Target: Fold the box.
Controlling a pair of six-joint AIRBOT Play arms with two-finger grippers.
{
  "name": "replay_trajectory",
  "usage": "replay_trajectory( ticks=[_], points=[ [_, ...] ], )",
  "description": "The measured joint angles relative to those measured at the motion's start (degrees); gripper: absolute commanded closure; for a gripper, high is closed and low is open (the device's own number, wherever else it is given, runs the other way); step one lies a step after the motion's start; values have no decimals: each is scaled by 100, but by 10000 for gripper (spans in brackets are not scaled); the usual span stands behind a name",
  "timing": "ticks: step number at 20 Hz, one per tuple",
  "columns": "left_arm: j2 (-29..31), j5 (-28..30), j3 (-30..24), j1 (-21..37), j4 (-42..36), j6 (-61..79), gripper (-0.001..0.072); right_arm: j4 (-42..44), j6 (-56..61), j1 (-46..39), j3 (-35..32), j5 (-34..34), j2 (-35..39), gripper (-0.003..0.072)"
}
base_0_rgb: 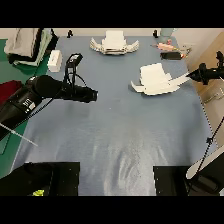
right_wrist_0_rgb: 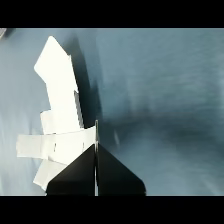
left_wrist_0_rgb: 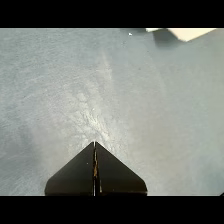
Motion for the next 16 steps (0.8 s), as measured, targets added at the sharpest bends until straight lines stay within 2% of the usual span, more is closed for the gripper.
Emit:
replay_trajectory(
  ticks=[4, 12, 16],
  points=[
    [195, -297, 15, 81, 0, -13, 693, 81, -144, 356, -1910, -372, 1311, 687],
    [448, -1858, 11, 1014, -190, 470, 694, -116, 37, 1384, -6395, -1718, 4922, 687],
    [470, -2308, -13, 1362, -708, 1080, 693, -570, 726, 2000, -7877, -2166, 6520, 686]
  ],
)
